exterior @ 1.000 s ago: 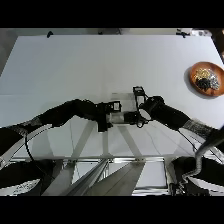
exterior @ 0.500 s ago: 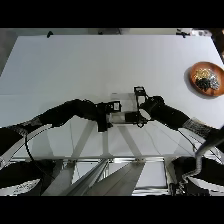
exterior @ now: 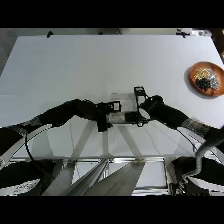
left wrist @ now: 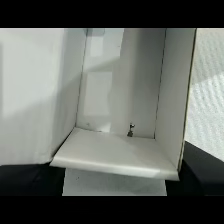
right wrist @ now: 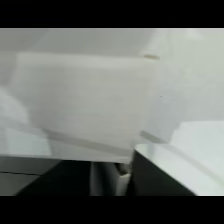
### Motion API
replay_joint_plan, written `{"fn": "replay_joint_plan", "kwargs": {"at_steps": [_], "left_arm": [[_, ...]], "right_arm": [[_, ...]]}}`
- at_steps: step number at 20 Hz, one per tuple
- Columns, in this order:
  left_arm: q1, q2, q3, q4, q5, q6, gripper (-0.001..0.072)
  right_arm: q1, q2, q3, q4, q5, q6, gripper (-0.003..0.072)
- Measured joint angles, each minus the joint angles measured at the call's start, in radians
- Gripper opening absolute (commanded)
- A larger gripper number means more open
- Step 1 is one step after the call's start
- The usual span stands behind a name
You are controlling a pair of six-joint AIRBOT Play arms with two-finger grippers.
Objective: Fold the box and place the chain.
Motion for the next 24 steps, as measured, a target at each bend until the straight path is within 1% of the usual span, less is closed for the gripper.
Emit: {"fn": "replay_joint_plan", "kwargs": {"at_steps": [5,6,7,8,9,13,14,20,24], "left_arm": [[0.000,0.000,0.000,0.000,-0.001,0.000,0.0274],[0.000,0.000,0.000,0.000,-0.001,0.000,0.0274],[0.000,0.000,0.000,0.000,-0.001,0.000,0.0274],[0.000,0.000,0.000,0.000,-0.001,0.000,0.0274],[0.000,0.000,0.000,0.000,-0.001,0.000,0.0274],[0.001,0.001,0.000,0.001,0.001,0.000,0.0274],[0.001,0.001,0.000,-0.001,-0.002,-0.001,0.0274],[0.000,0.000,0.000,-0.002,-0.002,0.000,0.0274],[0.000,0.000,0.000,-0.001,-0.002,0.000,0.0274]], "right_arm": [[0.000,-0.003,0.000,-0.003,0.001,-0.001,0.0017],[0.000,-0.003,0.000,-0.004,0.001,-0.001,0.0042],[0.000,-0.002,0.000,-0.004,0.001,-0.002,0.0201],[0.000,0.001,-0.001,-0.008,0.000,-0.007,0.0378],[0.000,0.006,-0.001,-0.013,0.002,-0.008,0.0494],[-0.001,0.031,-0.003,-0.013,-0.003,-0.008,0.0491],[-0.001,0.037,0.000,0.015,-0.042,-0.001,0.0491],[0.001,0.050,0.000,-0.005,-0.014,-0.005,0.0491],[0.001,0.051,0.000,-0.046,-0.002,-0.008,0.0487]]}}
